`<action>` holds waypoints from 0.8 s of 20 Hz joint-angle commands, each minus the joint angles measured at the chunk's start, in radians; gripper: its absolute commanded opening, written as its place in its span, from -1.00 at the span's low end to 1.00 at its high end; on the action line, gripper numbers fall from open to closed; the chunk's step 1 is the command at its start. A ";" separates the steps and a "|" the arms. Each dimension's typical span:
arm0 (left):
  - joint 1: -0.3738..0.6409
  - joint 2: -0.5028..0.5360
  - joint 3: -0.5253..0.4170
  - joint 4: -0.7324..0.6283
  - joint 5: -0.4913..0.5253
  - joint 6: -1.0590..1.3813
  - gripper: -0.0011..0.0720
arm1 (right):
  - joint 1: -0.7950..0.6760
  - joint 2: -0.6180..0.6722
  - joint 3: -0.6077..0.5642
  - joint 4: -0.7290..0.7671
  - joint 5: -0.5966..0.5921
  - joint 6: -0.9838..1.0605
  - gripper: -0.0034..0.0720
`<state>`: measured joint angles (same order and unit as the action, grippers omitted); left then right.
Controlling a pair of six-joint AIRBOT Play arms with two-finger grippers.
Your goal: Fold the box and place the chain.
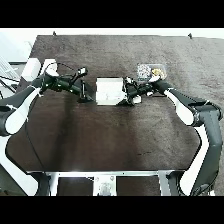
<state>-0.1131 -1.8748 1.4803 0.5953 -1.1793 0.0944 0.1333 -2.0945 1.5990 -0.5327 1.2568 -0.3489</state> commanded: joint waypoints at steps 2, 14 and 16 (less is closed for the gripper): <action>0.001 0.003 0.043 0.001 -0.055 -0.212 1.00 | 0.001 0.001 0.000 0.000 0.000 0.000 0.60; -0.093 0.002 0.281 0.211 -0.219 -1.168 0.95 | 0.000 0.001 0.000 0.000 0.000 0.000 0.61; -0.072 0.002 0.282 0.215 -0.226 -1.120 0.95 | 0.000 0.001 0.000 0.000 0.000 0.000 0.60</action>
<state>-0.1959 -1.8725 1.7523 0.7856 -1.3762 -0.9726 0.1333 -2.0945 1.5990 -0.5327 1.2572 -0.3489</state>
